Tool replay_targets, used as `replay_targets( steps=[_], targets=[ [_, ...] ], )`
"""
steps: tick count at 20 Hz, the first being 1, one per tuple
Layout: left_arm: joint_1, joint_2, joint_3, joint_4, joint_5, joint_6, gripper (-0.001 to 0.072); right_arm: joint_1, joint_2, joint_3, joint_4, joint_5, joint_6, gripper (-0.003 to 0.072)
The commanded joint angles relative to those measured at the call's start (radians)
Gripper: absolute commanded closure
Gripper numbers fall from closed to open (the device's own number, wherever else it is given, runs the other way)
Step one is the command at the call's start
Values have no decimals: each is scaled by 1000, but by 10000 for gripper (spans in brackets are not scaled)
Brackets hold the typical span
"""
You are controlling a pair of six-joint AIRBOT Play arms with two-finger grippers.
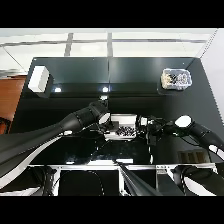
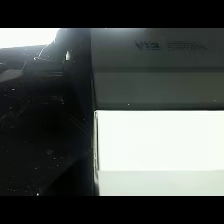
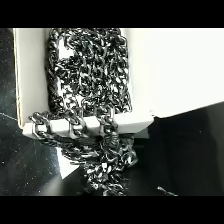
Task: Fold the box and place the chain.
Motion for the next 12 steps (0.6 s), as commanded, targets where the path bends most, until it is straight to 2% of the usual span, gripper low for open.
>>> replay_targets(
  steps=[1, 4, 7, 10, 12],
  targets=[
    [0, 1, 0, 0, 0, 0, 682, 0, -4, 0, -15, -3, 37, 686],
    [0, 1, 0, 0, 0, 0, 682, -3, 22, 5, -72, -8, 249, 675],
    [0, 1, 0, 0, 0, 0, 682, -3, 100, 51, -206, 3, 604, 676],
    [0, 1, 0, 0, 1, 0, 682, -3, 211, 135, -305, 105, 833, 676],
    [0, 1, 0, 0, 0, 0, 682, -3, 283, 203, -308, 189, 915, 676]
  ],
)
